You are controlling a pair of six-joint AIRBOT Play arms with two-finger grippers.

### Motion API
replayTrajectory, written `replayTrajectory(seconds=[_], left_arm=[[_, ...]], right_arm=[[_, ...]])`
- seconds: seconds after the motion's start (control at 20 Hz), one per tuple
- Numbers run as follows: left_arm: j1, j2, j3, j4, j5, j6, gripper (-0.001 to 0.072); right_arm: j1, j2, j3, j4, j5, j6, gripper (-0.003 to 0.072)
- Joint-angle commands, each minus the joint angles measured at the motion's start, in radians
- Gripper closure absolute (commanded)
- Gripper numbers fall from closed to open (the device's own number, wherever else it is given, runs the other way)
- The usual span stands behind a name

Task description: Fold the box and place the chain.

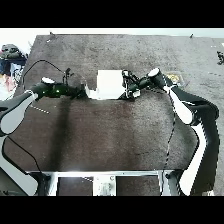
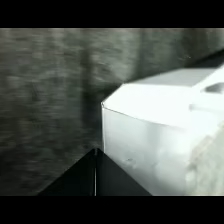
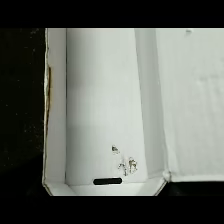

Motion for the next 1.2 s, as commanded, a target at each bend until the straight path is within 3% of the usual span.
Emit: replayTrajectory(seconds=[0.0, 0.05, 0.1, 0.4, 0.65, 1.0, 1.15], left_arm=[[-0.004, 0.0, 0.031, -0.018, -0.05, 0.045, 0.0555], [-0.004, 0.0, 0.044, -0.018, -0.058, 0.045, 0.0293], [-0.004, 0.0, 0.049, -0.018, -0.064, 0.045, 0.0233], [-0.013, 0.0, 0.089, -0.022, -0.112, 0.039, 0.0232], [-0.056, 0.0, 0.148, 0.053, -0.104, -0.055, 0.0232], [-0.149, 0.0, 0.248, 0.301, -0.076, -0.288, 0.0234], [-0.18, 0.0, 0.272, 0.336, -0.061, -0.338, 0.0242]], right_arm=[[0.0, -0.001, 0.0, 0.0, 0.0, 0.0, 0.0265], [0.0, -0.001, 0.0, 0.0, 0.0, 0.0, 0.0265], [0.0, -0.001, 0.0, 0.0, 0.0, 0.0, 0.0265], [0.0, -0.001, 0.0, 0.0, 0.0, 0.0, 0.0265], [0.0, -0.001, 0.0, 0.0, 0.0, 0.0, 0.0265], [0.0, -0.001, 0.0, 0.0, 0.0, 0.0, 0.0264], [0.0, -0.001, 0.0, 0.0, 0.0, 0.0, 0.0265]])
